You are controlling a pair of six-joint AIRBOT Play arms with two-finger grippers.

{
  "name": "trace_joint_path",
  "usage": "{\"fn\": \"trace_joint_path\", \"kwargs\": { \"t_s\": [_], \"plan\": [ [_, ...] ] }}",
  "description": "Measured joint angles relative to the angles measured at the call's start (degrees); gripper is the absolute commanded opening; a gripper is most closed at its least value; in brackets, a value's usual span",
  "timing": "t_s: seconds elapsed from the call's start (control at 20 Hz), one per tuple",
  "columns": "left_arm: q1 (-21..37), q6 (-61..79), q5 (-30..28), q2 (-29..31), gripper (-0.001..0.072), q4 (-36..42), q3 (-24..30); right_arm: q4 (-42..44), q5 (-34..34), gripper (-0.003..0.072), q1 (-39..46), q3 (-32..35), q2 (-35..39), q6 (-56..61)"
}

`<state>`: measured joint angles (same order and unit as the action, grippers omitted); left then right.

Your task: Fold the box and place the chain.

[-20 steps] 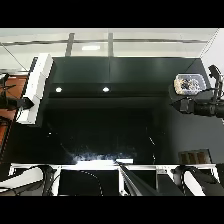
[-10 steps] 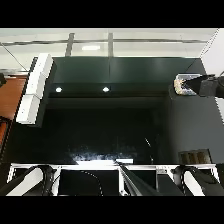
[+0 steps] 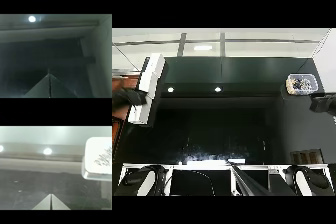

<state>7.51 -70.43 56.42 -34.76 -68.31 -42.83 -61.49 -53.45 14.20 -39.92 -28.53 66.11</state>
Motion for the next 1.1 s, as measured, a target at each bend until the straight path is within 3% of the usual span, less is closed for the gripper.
{"fn": "trace_joint_path", "kwargs": {
  "t_s": [0.15,0.3,1.1],
  "plan": [
    [-3.5,-0.2,-2.4,5.3,0.0027,-3.7,6.9,-1.0,5.3,0.0012,0.0,6.7,1.4,0.4],
    [-4.9,-0.3,-3.7,8.2,0.0027,-5.5,9.8,-1.3,7.5,0.0012,0.0,9.3,1.9,0.4],
    [-5.6,-0.5,-4.1,9.7,0.0027,-6.2,11.5,-1.4,9.1,0.0012,0.0,10.9,2.2,0.6]
  ]
}}
